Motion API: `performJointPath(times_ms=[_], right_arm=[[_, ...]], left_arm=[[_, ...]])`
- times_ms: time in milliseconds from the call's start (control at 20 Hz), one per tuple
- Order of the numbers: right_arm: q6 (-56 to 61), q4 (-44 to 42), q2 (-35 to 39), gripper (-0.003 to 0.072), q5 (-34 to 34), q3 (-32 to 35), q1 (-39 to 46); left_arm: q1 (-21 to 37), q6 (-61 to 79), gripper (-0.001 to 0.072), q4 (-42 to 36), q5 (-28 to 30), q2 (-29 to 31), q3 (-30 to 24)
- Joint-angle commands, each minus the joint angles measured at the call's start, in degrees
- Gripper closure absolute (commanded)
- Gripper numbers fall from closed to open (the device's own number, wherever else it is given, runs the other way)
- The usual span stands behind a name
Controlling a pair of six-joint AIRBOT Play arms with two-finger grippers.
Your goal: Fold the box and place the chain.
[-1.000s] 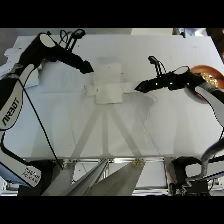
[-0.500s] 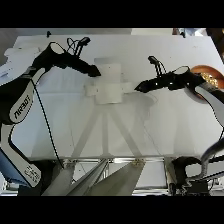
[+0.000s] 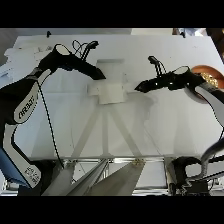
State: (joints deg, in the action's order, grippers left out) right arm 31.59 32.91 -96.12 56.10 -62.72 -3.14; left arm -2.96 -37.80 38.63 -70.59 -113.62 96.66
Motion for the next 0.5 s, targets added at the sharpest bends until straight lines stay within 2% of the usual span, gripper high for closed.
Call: performJointPath(times_ms=[0, 450], right_arm=[[0.02, 0.07, -0.02, 0.0678, 0.24, 0.04, -0.07], [0.02, 0.07, -0.02, 0.0678, 0.24, 0.04, -0.07]], left_arm=[[-0.20, 2.29, 0.0703, 0.02, 0.02, -0.07, 0.02], [-0.63, 2.14, 0.0700, 1.22, -1.90, -0.07, 0.02]])
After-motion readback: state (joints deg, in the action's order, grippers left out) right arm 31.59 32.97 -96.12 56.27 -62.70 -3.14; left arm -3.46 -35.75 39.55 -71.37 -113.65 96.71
